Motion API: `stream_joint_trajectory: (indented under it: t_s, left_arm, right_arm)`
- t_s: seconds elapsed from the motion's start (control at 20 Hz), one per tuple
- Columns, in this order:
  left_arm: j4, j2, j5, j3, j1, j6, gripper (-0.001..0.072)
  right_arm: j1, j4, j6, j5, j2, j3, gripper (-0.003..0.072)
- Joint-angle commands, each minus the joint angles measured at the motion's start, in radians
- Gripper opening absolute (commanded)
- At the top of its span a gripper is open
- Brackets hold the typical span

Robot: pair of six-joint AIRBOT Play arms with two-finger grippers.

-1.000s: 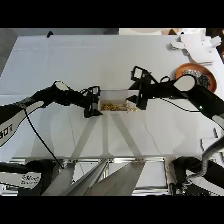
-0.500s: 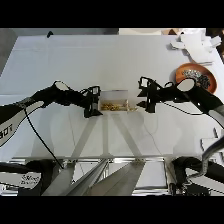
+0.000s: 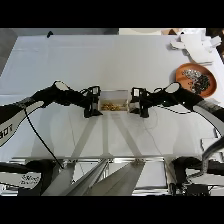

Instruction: Fold the box and place the chain.

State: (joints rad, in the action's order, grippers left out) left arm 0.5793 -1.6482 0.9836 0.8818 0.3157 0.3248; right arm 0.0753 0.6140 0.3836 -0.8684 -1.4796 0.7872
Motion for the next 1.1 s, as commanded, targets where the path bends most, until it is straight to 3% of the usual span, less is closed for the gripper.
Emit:
stream_joint_trajectory:
  t_s: [0.0, 0.05, 0.1, 0.2, 0.55, 1.05]
  left_arm:
    - [0.000, 0.000, 0.000, 0.000, 0.000, 0.000, 0.0274]
    - [0.000, 0.000, 0.000, 0.000, 0.000, 0.000, 0.0274]
    - [0.000, 0.000, 0.000, 0.000, 0.000, 0.000, 0.0274]
    - [0.000, 0.000, 0.000, 0.000, 0.000, 0.000, 0.0274]
    - [0.000, 0.000, 0.000, 0.000, 0.000, 0.000, 0.0274]
    - [0.000, 0.000, 0.000, 0.000, 0.000, 0.000, 0.0274]
  right_arm:
    - [0.024, -0.025, 0.044, 0.005, -0.043, -0.001, 0.0406]
    - [0.024, -0.023, 0.043, 0.005, -0.050, -0.001, 0.0255]
    - [0.024, -0.021, 0.043, 0.008, -0.053, -0.001, 0.0156]
    - [0.024, 0.000, 0.030, 0.029, -0.053, -0.001, 0.0019]
    - [0.024, 0.151, -0.196, 0.079, -0.004, -0.001, 0.0006]
    - [0.040, 0.189, -0.436, 0.040, 0.250, -0.001, 0.0006]
